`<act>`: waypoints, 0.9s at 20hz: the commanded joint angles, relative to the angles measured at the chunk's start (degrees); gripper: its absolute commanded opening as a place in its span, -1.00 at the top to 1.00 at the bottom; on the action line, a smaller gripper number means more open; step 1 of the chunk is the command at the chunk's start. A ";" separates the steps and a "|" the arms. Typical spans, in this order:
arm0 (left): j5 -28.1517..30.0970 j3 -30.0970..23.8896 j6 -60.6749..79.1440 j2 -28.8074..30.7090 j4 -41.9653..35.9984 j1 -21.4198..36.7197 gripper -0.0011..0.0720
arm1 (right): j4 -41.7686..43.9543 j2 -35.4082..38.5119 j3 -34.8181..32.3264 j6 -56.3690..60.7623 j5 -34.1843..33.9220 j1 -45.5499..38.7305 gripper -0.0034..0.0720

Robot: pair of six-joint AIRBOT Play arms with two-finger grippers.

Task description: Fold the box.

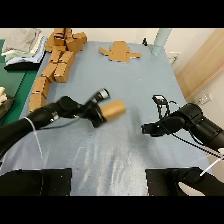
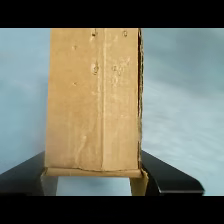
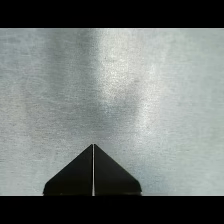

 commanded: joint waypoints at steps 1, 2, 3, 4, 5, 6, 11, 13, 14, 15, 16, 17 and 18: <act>3.67 0.79 -16.44 1.22 7.89 12.90 -0.44 | 0.04 -0.04 0.07 0.11 0.00 -0.02 0.90; 3.98 0.81 -18.97 1.16 9.18 17.25 -0.44 | 0.04 -0.04 0.07 0.11 0.00 -0.02 0.90; 4.52 0.85 -20.79 1.05 9.46 21.68 -0.44 | 0.04 -0.04 0.07 0.11 0.00 -0.02 0.90; 5.11 0.98 -22.21 0.76 9.44 25.62 -0.44 | 0.04 -0.04 0.07 0.11 0.00 -0.02 0.90; 5.44 1.36 -23.21 0.22 9.44 28.50 -0.44 | 0.04 -0.04 0.07 0.11 -0.02 -0.02 0.90; 5.35 2.01 -23.65 -0.57 9.42 30.75 -0.44 | 0.04 -0.04 0.07 0.11 0.00 -0.04 0.90; 5.14 6.51 -26.73 -6.75 12.52 32.68 -0.44 | 0.04 -0.04 0.07 0.11 -0.02 -0.02 0.90; 4.26 10.32 -34.71 -10.49 18.93 32.68 -0.44 | 0.04 -0.04 0.07 0.11 0.00 -0.02 0.90; 2.62 12.85 -38.86 -12.52 23.19 32.68 -0.44 | 0.04 -0.04 0.07 0.11 0.00 -0.02 0.90; 0.81 15.39 -42.51 -14.29 26.69 32.68 -0.44 | 0.04 -0.04 0.07 0.11 -0.02 -0.02 0.90; -1.09 18.18 -45.86 -16.13 29.77 32.68 -0.44 | 0.04 -0.04 0.07 0.11 0.00 -0.02 0.90; -2.43 20.79 -48.41 -17.81 31.74 32.68 -0.44 | 0.04 -0.04 0.07 0.11 0.00 -0.02 0.90; -3.34 22.93 -49.86 -19.17 32.70 32.68 -0.44 | 0.04 -0.04 0.07 0.11 0.00 -0.02 0.90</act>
